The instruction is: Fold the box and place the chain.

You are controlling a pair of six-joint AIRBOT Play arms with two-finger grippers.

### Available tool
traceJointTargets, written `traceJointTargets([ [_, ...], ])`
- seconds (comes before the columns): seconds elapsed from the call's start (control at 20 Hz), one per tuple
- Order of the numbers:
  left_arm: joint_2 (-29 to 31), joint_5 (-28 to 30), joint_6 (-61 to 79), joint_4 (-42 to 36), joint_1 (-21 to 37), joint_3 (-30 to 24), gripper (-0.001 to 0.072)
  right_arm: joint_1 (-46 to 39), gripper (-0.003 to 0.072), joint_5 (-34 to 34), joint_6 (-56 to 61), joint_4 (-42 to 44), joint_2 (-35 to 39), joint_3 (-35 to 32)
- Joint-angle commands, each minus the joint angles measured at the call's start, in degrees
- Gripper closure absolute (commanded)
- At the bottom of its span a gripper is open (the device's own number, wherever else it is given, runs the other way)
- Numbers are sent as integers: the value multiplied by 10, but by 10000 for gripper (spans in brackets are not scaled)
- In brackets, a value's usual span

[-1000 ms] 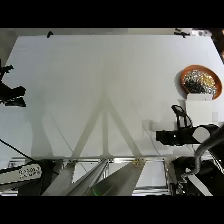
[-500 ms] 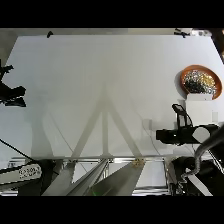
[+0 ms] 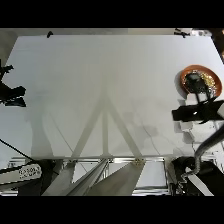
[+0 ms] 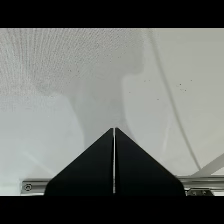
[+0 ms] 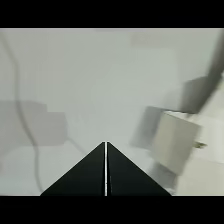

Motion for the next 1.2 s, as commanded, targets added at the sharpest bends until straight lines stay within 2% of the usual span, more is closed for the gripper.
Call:
traceJointTargets([
  [0.0,0,0,0,0,1,0,694,-104,674,116,-81,-121,-64,132],
  [0.1,0,0,0,0,1,0,694,-191,663,86,-88,-129,-91,137],
  [0.15,0,0,0,0,1,0,694,-233,509,72,-109,-131,-106,137],
  [0.2,0,0,0,0,1,0,694,-271,238,60,-113,-134,-119,137],
  [0.25,0,0,0,0,1,0,694,-306,65,49,-116,-141,-134,137],
  [0.45,0,0,0,0,1,0,694,-399,59,-2,-161,-186,-199,137],
  [0.65,0,0,0,0,1,0,694,-449,59,-37,-185,-223,-275,137],
  [1.05,0,0,0,0,1,0,694,-470,63,-54,-205,-262,-389,137],
  [1.15,0,0,0,0,1,0,694,-470,115,-56,-204,-265,-408,137],
])
